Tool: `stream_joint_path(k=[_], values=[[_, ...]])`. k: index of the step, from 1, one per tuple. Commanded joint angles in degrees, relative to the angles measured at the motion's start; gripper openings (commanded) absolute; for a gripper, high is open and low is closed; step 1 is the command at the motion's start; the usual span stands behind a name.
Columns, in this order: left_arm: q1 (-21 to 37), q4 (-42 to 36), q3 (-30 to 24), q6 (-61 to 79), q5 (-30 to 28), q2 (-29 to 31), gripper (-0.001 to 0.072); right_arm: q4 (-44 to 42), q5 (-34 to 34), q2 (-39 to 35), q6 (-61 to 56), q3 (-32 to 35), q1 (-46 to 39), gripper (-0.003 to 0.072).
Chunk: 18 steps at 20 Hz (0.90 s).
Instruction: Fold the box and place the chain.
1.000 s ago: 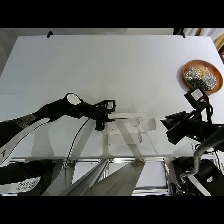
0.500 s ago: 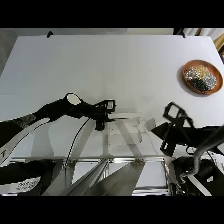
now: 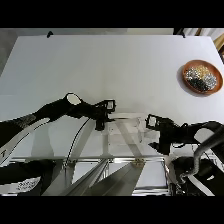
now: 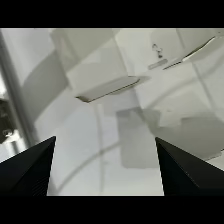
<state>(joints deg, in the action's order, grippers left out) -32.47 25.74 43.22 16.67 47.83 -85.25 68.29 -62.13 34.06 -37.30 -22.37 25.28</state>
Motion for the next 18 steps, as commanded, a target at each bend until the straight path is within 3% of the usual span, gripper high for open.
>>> stream_joint_path(k=[1,8,18], values=[[0.0,0.0,0.0,0.0,0.0,0.0,0.0011,9.3,8.9,0.1,3.3,3.1,5.8,0.0704],[0.0,0.0,0.0,0.0,0.0,0.0,0.0011,10.3,24.7,0.2,-0.5,8.5,17.1,0.0703],[0.0,0.0,0.0,0.0,0.0,0.0,0.0011,12.3,28.2,3.6,-4.2,8.5,22.0,0.0703]])
